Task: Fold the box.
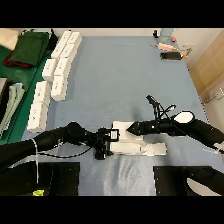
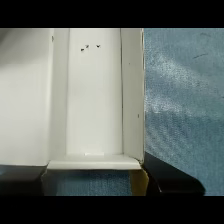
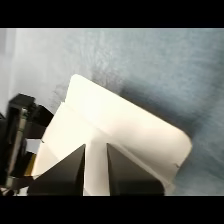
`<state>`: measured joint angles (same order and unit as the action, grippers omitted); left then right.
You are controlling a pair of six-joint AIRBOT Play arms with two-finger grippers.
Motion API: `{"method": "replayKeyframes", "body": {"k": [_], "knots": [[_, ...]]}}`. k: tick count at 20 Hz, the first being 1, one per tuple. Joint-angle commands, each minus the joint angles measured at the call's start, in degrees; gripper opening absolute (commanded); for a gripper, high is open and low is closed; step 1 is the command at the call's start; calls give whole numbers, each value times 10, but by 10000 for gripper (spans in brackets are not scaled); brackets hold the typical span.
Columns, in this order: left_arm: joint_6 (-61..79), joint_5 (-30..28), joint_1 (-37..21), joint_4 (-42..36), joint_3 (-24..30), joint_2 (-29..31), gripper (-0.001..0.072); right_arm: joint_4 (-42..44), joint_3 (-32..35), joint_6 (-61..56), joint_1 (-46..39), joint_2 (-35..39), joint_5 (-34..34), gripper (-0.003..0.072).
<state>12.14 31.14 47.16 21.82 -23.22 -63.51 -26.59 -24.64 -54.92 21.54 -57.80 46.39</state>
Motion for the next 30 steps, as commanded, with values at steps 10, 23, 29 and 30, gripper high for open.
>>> {"method": "replayKeyframes", "body": {"k": [10, 23, 29, 30], "knots": [[0, 0, 0, 0, -1, 0, 526, -45, -14, 55, 30, -17, -9, 202], [0, 0, 0, 0, -1, 0, 526, -210, -52, 48, 30, 256, 256, 205], [0, 0, 0, 0, -1, 0, 526, -400, 31, 173, 30, 359, 302, 594], [0, 0, 0, 0, -1, 0, 526, -421, 48, 206, 30, 366, 286, 594]]}}
